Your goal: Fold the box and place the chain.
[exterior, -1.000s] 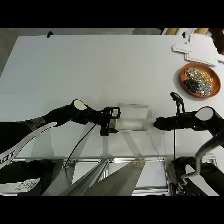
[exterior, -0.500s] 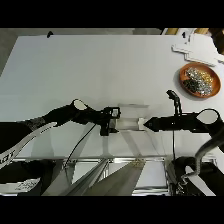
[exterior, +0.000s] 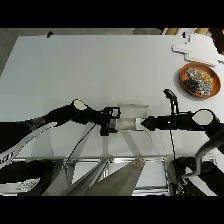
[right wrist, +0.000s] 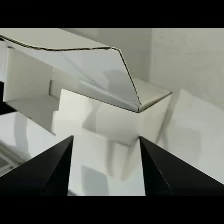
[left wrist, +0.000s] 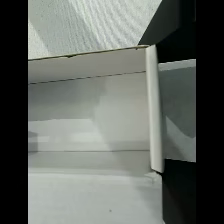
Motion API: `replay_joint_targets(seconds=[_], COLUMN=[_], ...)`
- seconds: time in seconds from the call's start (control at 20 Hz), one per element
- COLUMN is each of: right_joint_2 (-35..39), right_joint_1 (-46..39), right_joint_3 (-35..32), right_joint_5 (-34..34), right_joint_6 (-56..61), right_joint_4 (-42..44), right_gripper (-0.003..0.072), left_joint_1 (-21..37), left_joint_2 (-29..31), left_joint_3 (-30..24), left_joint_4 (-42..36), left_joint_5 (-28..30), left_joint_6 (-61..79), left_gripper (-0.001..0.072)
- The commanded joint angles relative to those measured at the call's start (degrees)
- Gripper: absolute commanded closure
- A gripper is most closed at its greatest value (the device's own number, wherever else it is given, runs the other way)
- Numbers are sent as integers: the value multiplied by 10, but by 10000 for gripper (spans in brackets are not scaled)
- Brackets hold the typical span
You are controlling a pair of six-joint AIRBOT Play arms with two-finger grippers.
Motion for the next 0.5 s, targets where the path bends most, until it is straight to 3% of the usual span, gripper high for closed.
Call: replay_joint_targets(seconds=[0.0, 0.45], right_joint_2=[-17, -139], right_joint_1=[51, 215], right_joint_3=[32, 129], right_joint_5=[-10, -24], right_joint_6=[139, 333], right_joint_4=[-119, -275], right_gripper=[234, 230], left_joint_1=[0, 0], left_joint_2=[0, 0], left_joint_3=[0, 0], left_joint_4=[0, 0], left_joint_5=[0, 0], left_joint_6=[0, 0], left_gripper=[540, 540])
